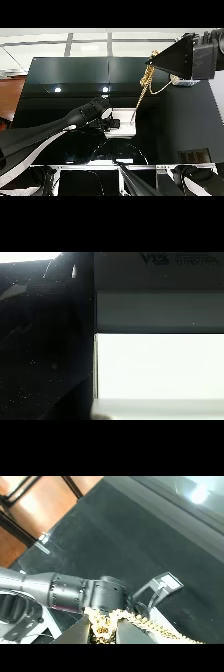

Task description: Fold the box and place the chain.

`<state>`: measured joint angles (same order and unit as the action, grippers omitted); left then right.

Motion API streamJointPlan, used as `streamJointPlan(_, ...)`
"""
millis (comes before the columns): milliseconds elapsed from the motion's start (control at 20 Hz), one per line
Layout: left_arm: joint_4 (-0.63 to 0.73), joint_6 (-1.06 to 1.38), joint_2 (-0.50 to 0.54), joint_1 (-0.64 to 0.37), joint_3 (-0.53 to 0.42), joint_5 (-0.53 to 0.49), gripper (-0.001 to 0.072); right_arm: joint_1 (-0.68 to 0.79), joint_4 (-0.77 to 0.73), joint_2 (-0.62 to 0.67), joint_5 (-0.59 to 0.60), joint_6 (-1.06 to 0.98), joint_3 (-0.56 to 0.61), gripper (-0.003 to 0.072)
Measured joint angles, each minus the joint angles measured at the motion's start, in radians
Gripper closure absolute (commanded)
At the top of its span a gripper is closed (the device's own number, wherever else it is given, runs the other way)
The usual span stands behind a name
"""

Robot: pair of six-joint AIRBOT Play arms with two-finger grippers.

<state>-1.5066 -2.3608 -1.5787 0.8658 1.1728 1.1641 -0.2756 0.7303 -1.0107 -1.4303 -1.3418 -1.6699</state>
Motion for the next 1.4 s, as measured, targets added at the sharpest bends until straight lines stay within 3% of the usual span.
streamJointPlan(300, 0.0, 0.0, 0.0, 0.0, 0.0, 0.0, 0.0677, 0.0, -0.001, -0.002, -0.03, 0.0, 0.048, 0.0668)
streamJointPlan(900, 0.0, 0.0, 0.0, 0.0, 0.0, 0.001, 0.0676, 0.0, 0.085, -0.002, -0.092, 0.003, 0.444, 0.0668)
streamJointPlan(1400, 0.0, 0.0, 0.0, 0.0, 0.0, 0.001, 0.0676, 0.0, -0.026, -0.003, 0.207, 0.041, 0.789, 0.0668)
